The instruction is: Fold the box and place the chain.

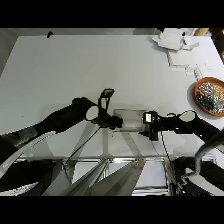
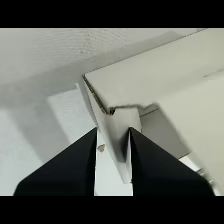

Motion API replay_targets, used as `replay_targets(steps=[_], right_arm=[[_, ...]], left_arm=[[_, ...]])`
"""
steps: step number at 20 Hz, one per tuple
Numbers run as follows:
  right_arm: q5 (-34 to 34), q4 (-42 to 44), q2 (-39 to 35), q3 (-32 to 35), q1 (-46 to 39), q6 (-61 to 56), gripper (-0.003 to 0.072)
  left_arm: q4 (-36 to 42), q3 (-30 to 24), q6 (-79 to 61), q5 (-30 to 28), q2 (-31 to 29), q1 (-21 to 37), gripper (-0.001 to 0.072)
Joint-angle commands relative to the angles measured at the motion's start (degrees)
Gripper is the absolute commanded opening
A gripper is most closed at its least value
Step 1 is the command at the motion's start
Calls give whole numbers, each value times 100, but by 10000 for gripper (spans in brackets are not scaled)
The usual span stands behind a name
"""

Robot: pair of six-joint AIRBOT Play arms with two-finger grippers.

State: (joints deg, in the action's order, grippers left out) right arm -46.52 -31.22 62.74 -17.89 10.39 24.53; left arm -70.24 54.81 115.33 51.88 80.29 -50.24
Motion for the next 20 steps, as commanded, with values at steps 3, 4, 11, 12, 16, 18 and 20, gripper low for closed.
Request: replay_targets(steps=[3, 4, 11, 12, 16, 18, 20], right_arm=[[0, 0, 0, -2, -4, -2, 402], [0, -2, 0, -2, -4, -2, 402], [-2, 0, 0, -2, -4, -2, 402], [-2, -2, 0, -2, -4, -2, 402], [0, 0, 0, -2, -4, -2, 402], [0, -2, 0, -2, -4, -2, 402], [0, 0, 0, -2, -4, -2, 402]], left_arm=[[-855, 1198, 1294, 1316, 988, -374, 230], [-931, 1370, 1596, 1550, 1163, -420, 230], [-1187, 1480, 2356, 1591, 1381, -522, 227], [-1187, 1480, 2382, 1561, 1381, -525, 226], [-1276, 1480, 2385, 1497, 1408, -555, 179], [-1279, 1478, 2385, 1495, 1438, -562, 58], [-1281, 1480, 2385, 1497, 1460, -564, 1]])
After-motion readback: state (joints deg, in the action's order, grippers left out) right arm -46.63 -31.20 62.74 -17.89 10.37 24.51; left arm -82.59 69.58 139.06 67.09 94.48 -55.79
